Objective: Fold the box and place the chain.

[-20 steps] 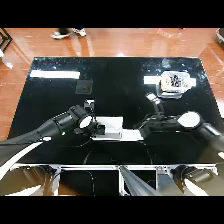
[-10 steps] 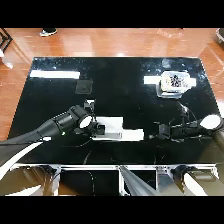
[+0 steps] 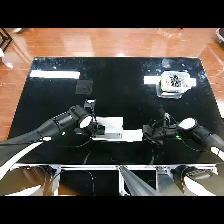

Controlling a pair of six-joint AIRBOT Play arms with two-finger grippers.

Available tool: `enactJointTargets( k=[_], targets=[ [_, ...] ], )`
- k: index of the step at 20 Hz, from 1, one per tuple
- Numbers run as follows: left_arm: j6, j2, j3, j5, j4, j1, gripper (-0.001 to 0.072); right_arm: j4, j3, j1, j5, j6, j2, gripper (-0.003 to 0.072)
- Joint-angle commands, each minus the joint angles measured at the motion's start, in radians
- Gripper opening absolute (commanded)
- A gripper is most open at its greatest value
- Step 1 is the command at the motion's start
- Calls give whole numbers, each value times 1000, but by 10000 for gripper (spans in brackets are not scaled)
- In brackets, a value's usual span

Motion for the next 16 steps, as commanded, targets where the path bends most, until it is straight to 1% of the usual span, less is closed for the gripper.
enactJointTargets(
  k=[1, 3, 4, 5, 8, 10, 14, 16],
  targets=[
    [4, -1, -1, -9, 1, 1, 17, 88, 7, 42, 0, -70, -34, 192],
    [4, -1, -1, -9, 1, 1, 17, 87, 28, 43, 47, -108, -34, 498],
    [4, -1, -1, -8, 1, 1, 17, 87, 42, 43, 74, -113, -34, 577],
    [4, -1, -1, -7, 1, 1, 17, 87, 59, 43, 100, -129, -34, 611],
    [4, -1, -1, -6, 1, 1, 17, 85, 117, 43, 171, -156, -34, 611],
    [4, -1, -1, -5, 2, 1, 17, 87, 142, 43, 196, -164, -34, 610],
    [4, -1, -1, -3, 2, 1, 17, 107, 149, 46, 203, -163, -34, 610],
    [4, -1, -1, 0, 2, 1, 17, 117, 149, 79, 187, -141, -34, 599]
  ],
)
